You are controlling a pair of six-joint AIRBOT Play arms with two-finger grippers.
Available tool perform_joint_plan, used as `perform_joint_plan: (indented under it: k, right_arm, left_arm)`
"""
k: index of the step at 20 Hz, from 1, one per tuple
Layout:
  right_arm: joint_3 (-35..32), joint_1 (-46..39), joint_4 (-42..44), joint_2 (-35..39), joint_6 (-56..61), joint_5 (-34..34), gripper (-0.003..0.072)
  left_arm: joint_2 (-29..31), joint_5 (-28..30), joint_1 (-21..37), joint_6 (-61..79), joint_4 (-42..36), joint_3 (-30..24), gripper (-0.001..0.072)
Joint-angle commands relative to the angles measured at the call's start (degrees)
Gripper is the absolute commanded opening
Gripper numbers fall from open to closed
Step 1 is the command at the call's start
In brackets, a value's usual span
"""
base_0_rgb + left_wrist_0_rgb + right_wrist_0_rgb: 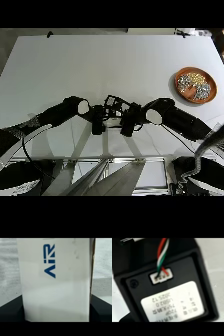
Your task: Fold the box and place the chain.
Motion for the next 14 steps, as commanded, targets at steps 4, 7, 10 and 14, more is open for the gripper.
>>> perform_joint_plan:
  k: [4,7,10,14]
  right_arm:
    - [-1.49,0.04,-0.68,-0.02,0.17,-0.39,0.0166]
    - [-1.62,1.25,-0.81,0.04,0.15,-0.72,0.0211]
    - [-1.60,1.07,-0.98,0.76,0.20,-1.55,0.0337]
    - [-1.57,0.94,-2.49,4.02,0.20,-2.12,0.0350]
  left_arm:
    - [0.02,0.11,0.00,-0.04,0.22,-0.02,0.0210]
    - [0.02,0.13,0.00,-0.04,0.22,-0.02,0.0210]
    - [0.02,0.11,0.00,-0.02,0.22,-0.02,0.0210]
    - [0.02,0.11,0.00,-0.04,0.22,-0.02,0.0210]
